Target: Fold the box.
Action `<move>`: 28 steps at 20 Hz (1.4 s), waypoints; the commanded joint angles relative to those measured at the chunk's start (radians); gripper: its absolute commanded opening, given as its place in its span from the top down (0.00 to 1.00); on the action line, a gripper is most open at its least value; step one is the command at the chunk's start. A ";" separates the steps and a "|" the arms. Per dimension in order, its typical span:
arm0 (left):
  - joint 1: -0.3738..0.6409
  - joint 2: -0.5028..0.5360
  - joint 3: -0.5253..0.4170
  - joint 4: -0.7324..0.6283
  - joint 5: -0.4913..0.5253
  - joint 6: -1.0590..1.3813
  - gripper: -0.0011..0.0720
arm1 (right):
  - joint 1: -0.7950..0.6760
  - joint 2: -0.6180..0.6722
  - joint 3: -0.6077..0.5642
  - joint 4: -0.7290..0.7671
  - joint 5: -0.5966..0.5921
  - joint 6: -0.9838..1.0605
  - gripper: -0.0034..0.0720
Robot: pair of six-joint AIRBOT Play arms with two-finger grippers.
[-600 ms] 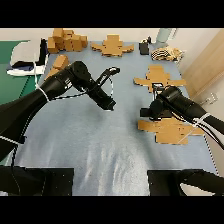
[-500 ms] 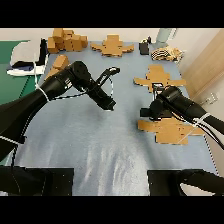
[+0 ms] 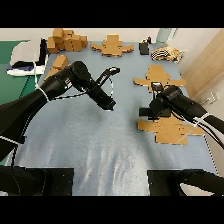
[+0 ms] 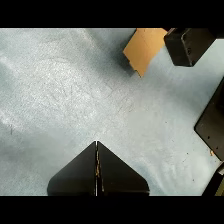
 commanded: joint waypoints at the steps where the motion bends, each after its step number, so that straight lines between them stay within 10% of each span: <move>1: 0.000 -0.001 0.000 0.000 0.000 0.000 0.97 | -0.039 0.000 0.082 -0.091 -0.159 -0.102 0.72; 2: 0.000 -0.001 0.000 0.000 0.000 0.000 0.97 | -0.081 0.000 0.132 -0.179 -0.261 -0.116 0.43; 3: 0.000 -0.001 0.000 0.000 0.000 0.000 0.97 | -0.135 0.000 0.167 -0.265 -0.342 -0.135 0.39; 6: 0.000 -0.001 0.000 -0.004 0.026 0.000 0.97 | -0.410 -0.002 0.191 -0.331 -0.419 -0.200 0.39; 15: 0.000 -0.005 0.000 -0.027 0.049 0.000 0.97 | -1.208 -0.061 0.192 0.348 -0.213 -0.735 0.39; 28: -0.002 -0.006 0.000 -0.153 0.072 0.000 0.97 | -1.288 -0.345 0.192 0.555 -0.241 -1.041 0.47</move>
